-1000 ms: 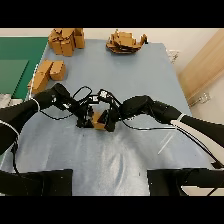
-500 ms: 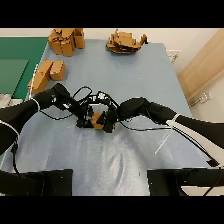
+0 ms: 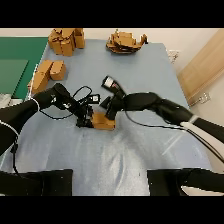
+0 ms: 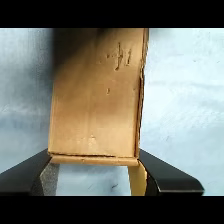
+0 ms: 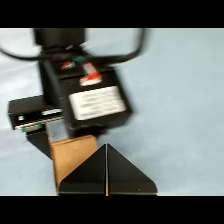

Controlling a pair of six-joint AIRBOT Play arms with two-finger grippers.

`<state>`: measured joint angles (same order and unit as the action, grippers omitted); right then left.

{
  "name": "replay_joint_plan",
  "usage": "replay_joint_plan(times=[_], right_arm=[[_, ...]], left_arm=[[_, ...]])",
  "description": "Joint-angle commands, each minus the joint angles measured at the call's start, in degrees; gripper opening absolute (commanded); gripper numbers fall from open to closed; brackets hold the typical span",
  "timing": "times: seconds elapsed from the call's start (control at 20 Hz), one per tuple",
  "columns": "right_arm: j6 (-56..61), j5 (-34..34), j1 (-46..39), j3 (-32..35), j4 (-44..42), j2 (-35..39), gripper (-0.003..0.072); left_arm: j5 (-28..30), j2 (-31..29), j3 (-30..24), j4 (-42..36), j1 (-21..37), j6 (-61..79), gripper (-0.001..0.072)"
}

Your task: Fold the box.

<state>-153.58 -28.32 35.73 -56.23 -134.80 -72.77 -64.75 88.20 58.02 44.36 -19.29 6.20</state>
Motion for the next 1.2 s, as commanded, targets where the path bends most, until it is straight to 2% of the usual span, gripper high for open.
replay_joint_plan(times=[0.0, 0.1, 0.25, 0.35, 0.5, 0.6, 0.7, 0.85, 1.0, 1.15], right_arm=[[17.14, 1.55, -2.29, 0.74, 17.92, 7.72, 0.0003], [29.66, -0.52, -4.63, 2.32, 30.21, 11.93, 0.0003], [42.32, -3.78, -8.85, 6.29, 41.68, 17.66, 0.0003], [43.85, -3.89, -11.34, 9.49, 42.45, 21.05, 0.0003], [43.89, -3.98, -13.84, 12.96, 42.45, 23.96, 0.0003], [43.91, -4.17, -15.21, 14.34, 42.45, 24.37, 0.0003], [43.89, -4.11, -15.76, 15.34, 42.45, 24.35, 0.0003], [43.89, -3.39, -15.76, 15.76, 42.45, 24.17, 0.0003], [44.22, -2.51, -15.76, 15.76, 42.38, 24.15, 0.0003], [44.3, -2.16, -15.76, 15.76, 42.38, 24.15, 0.0003]], left_arm=[[-0.13, -1.75, 1.2, -1.09, 0.11, -1.79, 0.0284], [0.59, -3.74, 3.93, -0.96, 0.26, -5.86, 0.0284], [4.55, -6.8, 9.84, 0.11, 1.99, -18.91, 0.0284], [10.51, -9.01, 13.18, 4.42, 5.11, -32.59, 0.0283], [20.17, -12.09, 14.05, 16.09, 12.46, -53.42, 0.0284], [22.1, -12.9, 14.03, 24.02, 18.84, -69.09, 0.0284], [20.2, -12.72, 13.77, 29.14, 25.18, -81.46, 0.0285], [20.55, -11.37, 12.13, 29.33, 30.56, -85.13, 0.0285], [19.93, -8.72, 12.09, 29.27, 28.5, -80.74, 0.0285], [21.77, -6.54, 12.09, 28.87, 24.63, -80.61, 0.0286]])
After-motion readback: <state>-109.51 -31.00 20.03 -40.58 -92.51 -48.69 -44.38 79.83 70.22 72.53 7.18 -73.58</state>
